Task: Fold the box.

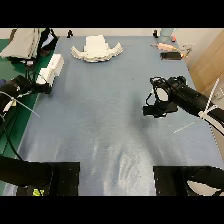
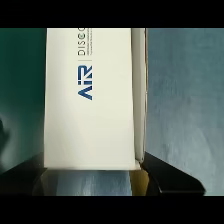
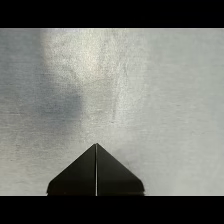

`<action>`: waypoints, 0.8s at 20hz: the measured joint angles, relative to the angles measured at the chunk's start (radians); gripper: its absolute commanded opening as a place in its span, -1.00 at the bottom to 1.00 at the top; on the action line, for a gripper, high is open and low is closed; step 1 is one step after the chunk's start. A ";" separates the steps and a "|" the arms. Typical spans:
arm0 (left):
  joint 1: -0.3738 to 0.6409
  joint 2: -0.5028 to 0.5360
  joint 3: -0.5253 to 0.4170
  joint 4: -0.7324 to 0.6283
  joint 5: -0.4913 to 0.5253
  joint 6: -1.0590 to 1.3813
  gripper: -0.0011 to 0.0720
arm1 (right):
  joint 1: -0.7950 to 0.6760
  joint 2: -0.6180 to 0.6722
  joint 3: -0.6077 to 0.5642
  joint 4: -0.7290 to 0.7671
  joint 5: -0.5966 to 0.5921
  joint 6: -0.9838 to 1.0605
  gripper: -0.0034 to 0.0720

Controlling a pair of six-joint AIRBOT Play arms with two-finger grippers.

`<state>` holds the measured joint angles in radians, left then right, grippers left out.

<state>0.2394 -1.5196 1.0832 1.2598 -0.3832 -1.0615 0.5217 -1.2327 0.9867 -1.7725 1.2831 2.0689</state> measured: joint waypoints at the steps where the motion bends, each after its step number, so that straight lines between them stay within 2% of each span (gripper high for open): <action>1: -0.004 -0.045 0.056 -0.003 -0.006 -0.002 0.42 | 0.000 0.000 0.000 0.000 -0.005 0.000 -0.90; 5: -0.026 -0.195 0.253 -0.008 -0.047 -0.011 0.42 | 0.000 0.000 0.000 0.000 -0.017 0.000 -0.90; 8: -0.036 -0.283 0.366 -0.027 -0.077 -0.028 0.42 | 0.000 0.000 0.000 0.000 -0.028 0.000 -0.90; 12: -0.045 -0.354 0.462 -0.040 -0.100 -0.035 0.42 | 0.000 0.000 0.000 0.000 -0.034 0.000 -0.90; 16: -0.046 -0.391 0.512 -0.046 -0.109 -0.038 0.42 | 0.000 0.000 0.000 0.000 -0.035 0.000 -0.90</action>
<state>0.1932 -1.9106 1.5955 1.2140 -0.4927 -1.0992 0.5217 -1.2327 0.9867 -1.7725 1.2480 2.0686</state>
